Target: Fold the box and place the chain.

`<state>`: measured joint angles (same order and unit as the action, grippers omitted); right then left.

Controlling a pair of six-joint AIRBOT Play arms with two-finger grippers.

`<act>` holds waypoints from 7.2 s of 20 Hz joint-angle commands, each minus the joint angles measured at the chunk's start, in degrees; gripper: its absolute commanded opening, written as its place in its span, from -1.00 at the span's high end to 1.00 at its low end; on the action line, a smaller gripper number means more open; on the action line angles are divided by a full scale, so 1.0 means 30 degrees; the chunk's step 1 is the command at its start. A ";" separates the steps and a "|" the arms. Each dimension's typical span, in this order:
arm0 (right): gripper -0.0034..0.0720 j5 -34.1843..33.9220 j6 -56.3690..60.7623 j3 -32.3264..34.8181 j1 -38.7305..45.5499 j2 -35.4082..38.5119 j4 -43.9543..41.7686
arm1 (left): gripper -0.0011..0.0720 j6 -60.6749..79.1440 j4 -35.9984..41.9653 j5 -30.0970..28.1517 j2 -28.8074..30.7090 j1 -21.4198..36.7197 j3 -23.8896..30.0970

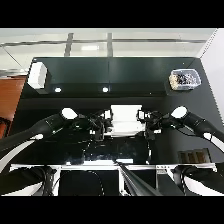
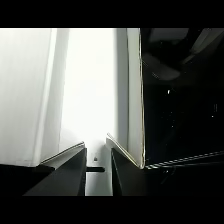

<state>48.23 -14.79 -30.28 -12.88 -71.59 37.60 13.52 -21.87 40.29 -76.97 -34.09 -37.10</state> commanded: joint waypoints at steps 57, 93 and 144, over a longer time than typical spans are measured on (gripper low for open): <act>0.41 0.0007 0.0007 0.0000 0.0000 -0.0015 -0.0015 | -0.60 -2.2644 -0.0459 0.7956 -0.1260 0.5552 -0.1188; 0.41 0.0015 0.0007 0.0000 0.0000 -0.0015 -0.0015 | -0.14 -3.4323 -0.9209 0.3118 -0.1275 -0.0780 -0.4663; 0.41 0.0007 0.0007 0.0000 0.0000 -0.0015 -0.0015 | 0.90 -5.0592 -2.1413 0.9799 -0.6207 -0.6113 -1.2779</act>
<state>48.21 -14.74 -30.28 -12.88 -71.59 37.54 -138.23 -86.26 70.15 -95.59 -52.42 -75.40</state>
